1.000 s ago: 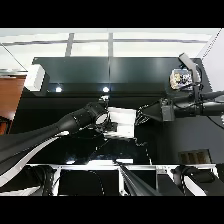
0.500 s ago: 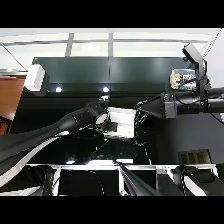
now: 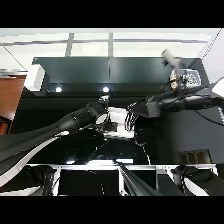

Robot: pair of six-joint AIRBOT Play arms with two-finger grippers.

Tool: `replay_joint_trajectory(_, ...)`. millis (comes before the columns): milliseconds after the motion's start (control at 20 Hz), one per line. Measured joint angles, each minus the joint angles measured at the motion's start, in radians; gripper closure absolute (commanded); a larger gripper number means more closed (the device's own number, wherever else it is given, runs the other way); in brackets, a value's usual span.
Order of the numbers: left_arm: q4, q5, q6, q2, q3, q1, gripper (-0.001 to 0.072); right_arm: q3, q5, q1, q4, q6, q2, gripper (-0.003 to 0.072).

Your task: Fold the box and place the chain.

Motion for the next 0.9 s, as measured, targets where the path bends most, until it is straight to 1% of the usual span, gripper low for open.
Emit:
replay_joint_trajectory(100, 0.0, 0.0, 0.0, 0.0, 0.0, 0.0, 0.0681, -0.042, -0.043, 0.036, -0.066, 0.01, -0.038, 0.0672)
replay_joint_trajectory(250, 0.0, 0.0, 0.0, 0.0, 0.0, 0.0, 0.0681, -0.103, -0.122, 0.061, -0.119, 0.029, -0.074, 0.0671)
replay_joint_trajectory(300, 0.0, 0.0, 0.0, 0.0, 0.0, 0.0, 0.0681, -0.116, -0.14, 0.066, -0.125, 0.033, -0.08, 0.0656)
replay_joint_trajectory(350, 0.0, 0.0, 0.0, 0.0, 0.0, 0.0, 0.0681, -0.125, -0.153, 0.069, -0.131, 0.034, -0.084, 0.0439)
replay_joint_trajectory(400, 0.0, 0.0, 0.0, 0.0, 0.0, 0.0, 0.0681, -0.132, -0.166, 0.071, -0.135, 0.037, -0.088, 0.0191)
replay_joint_trajectory(450, 0.0, 0.0, 0.0, 0.0, 0.0, 0.0, 0.0681, -0.136, -0.172, 0.072, -0.137, 0.039, -0.09, 0.0162)
replay_joint_trajectory(550, 0.001, -0.001, 0.0, 0.0, 0.0, 0.0, 0.0681, -0.127, -0.152, 0.057, -0.164, 0.05, -0.091, 0.0162)
replay_joint_trajectory(650, 0.001, -0.001, 0.001, 0.0, 0.0, 0.0, 0.0681, -0.109, -0.117, 0.016, -0.261, 0.095, -0.072, 0.0162)
replay_joint_trajectory(750, 0.0, 0.0, 0.001, 0.0, 0.0, 0.0, 0.0681, -0.106, -0.067, -0.031, -0.391, 0.134, -0.026, 0.016)
replay_joint_trajectory(850, 0.0, 0.0, 0.0, 0.0, 0.0, 0.0, 0.0681, -0.139, -0.053, -0.065, -0.506, 0.142, 0.032, 0.0146)
replay_joint_trajectory(900, 0.0, 0.0, 0.0, 0.0, 0.0, 0.0, 0.0681, -0.174, -0.053, -0.072, -0.538, 0.124, 0.063, -0.0034)
